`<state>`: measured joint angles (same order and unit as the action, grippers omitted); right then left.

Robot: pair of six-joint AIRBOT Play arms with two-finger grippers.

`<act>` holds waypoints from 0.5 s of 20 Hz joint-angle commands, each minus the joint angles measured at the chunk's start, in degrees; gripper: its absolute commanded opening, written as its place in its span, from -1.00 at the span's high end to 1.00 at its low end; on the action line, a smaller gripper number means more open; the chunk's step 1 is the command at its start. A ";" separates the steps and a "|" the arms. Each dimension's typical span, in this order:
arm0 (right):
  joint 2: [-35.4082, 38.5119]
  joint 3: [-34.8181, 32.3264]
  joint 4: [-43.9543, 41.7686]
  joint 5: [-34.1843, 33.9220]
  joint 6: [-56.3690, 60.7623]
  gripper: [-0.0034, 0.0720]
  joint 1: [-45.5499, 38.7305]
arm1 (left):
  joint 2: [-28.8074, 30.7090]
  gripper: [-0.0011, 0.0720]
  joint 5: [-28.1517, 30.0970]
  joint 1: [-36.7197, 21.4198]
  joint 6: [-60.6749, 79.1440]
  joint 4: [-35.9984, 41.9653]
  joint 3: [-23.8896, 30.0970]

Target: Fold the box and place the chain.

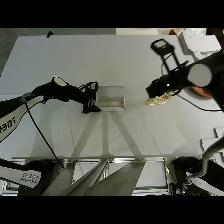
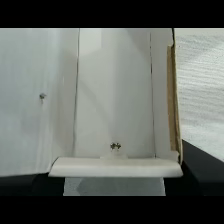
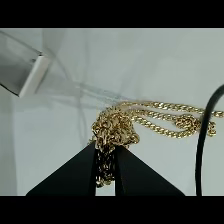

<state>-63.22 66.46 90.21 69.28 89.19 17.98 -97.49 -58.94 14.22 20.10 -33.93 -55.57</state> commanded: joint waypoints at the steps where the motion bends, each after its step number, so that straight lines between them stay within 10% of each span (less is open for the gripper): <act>1: -2.69 -0.04 0.24 -2.14 5.42 0.89 6.25 | 0.02 0.27 0.00 -0.07 0.02 0.00 -0.02; 10: -13.99 0.00 0.15 -21.53 14.05 0.89 18.75 | 0.02 0.27 0.00 -0.07 0.02 0.00 -0.02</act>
